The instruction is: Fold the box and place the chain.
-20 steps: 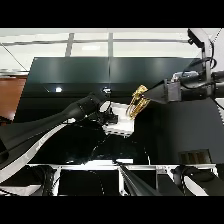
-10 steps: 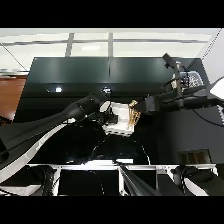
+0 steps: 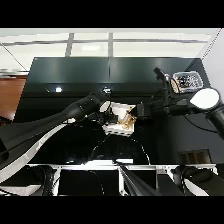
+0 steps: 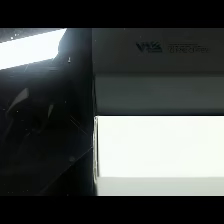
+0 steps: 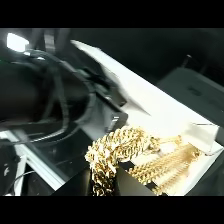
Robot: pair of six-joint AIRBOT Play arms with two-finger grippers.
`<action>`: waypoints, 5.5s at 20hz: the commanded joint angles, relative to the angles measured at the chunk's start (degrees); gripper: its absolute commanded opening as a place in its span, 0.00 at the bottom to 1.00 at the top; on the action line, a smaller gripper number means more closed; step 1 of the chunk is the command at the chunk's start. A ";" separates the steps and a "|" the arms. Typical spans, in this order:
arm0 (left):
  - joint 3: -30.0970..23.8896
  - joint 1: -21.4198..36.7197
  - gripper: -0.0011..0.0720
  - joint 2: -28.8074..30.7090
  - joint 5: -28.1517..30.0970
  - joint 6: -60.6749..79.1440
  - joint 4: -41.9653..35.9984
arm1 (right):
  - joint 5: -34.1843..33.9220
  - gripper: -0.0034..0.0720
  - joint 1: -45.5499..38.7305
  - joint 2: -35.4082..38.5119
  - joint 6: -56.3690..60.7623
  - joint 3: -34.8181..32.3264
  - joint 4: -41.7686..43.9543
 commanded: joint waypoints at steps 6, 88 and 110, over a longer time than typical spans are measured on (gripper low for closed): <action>0.04 0.02 0.05 0.00 0.48 0.02 0.04 | -8.39 0.28 3.93 -2.29 1.79 -4.00 -0.22; -23.17 19.06 0.49 6.75 16.17 133.98 -52.46 | -5.44 0.99 -16.02 1.16 3.58 -2.97 -12.39; -23.17 18.97 0.47 6.75 17.20 133.96 -52.46 | 1.79 0.98 2.40 -13.46 -60.06 1.42 -7.02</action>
